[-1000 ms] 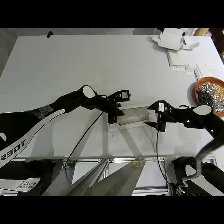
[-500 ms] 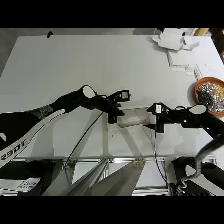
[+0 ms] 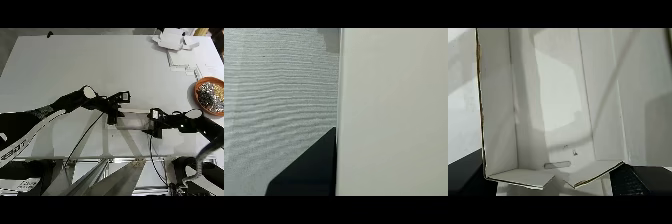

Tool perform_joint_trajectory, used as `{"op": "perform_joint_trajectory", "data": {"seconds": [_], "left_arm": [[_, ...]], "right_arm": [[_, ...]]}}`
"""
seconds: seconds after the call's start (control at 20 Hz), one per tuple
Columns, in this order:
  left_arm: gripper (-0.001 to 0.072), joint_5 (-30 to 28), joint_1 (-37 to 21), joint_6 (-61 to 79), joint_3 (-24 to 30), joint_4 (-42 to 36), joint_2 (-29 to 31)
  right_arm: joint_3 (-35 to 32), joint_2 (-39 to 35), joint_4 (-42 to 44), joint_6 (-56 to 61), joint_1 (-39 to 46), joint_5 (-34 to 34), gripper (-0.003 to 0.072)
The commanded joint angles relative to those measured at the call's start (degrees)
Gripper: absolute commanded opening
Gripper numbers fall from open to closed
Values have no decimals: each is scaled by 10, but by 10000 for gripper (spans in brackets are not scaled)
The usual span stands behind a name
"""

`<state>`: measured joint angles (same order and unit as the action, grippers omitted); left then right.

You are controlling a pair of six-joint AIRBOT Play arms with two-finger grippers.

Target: Fold the box and place the chain.

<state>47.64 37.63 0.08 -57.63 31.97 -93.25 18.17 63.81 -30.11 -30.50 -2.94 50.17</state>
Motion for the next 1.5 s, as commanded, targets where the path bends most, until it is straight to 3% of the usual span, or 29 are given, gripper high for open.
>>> {"op": "perform_joint_trajectory", "data": {"seconds": [0.0, 0.85, 0.95, 1.05, 1.15, 1.45], "left_arm": [[10, -3, 0, -1, 0, -2, 0], [10, -3, 0, -1, 0, -2, 0], [10, -3, 0, -1, 0, -2, 0], [10, -3, 0, -1, 0, -2, 0], [10, -3, 0, -1, 0, -2, 0], [10, -3, 0, -1, 0, -2, 0]], "right_arm": [[-3, 1, 17, 0, -1, -10, 655], [-3, 20, 41, -45, -13, -29, 635], [-3, 20, 50, -45, -13, -28, 546], [-3, 20, 49, -45, -13, -29, 511], [-3, 20, 49, -45, -13, -28, 402], [-3, 20, 47, -45, -13, -28, 402]]}}
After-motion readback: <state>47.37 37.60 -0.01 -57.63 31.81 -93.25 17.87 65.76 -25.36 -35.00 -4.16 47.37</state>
